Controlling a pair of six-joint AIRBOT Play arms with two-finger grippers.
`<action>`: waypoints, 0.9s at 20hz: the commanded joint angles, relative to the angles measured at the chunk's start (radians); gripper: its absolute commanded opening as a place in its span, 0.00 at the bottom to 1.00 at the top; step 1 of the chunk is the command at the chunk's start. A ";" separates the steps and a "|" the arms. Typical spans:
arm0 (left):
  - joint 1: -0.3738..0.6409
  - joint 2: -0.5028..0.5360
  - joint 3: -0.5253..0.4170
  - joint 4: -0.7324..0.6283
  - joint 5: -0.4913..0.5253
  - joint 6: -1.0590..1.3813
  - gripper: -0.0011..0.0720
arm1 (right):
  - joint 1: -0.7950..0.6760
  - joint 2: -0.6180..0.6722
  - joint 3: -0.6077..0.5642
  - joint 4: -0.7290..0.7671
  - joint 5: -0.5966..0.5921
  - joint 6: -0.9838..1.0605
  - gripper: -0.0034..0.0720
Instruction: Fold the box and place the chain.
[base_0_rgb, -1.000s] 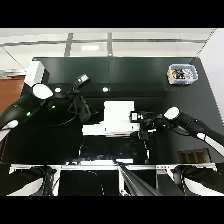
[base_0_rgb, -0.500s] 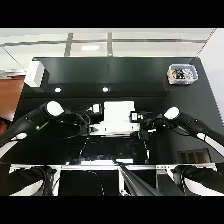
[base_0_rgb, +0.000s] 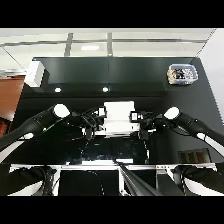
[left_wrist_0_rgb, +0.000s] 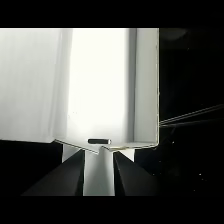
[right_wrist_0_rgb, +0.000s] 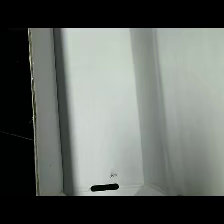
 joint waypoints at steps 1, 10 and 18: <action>-0.002 -0.003 0.000 -0.056 -0.013 0.004 0.29 | 0.001 0.000 0.000 0.000 0.000 0.000 0.30; -0.032 -0.067 0.000 -0.185 0.057 0.034 0.21 | 0.001 0.000 0.000 0.000 0.000 0.000 0.30; -0.034 -0.067 0.000 -0.185 0.081 0.022 0.25 | 0.001 0.000 0.000 0.000 0.000 0.000 0.30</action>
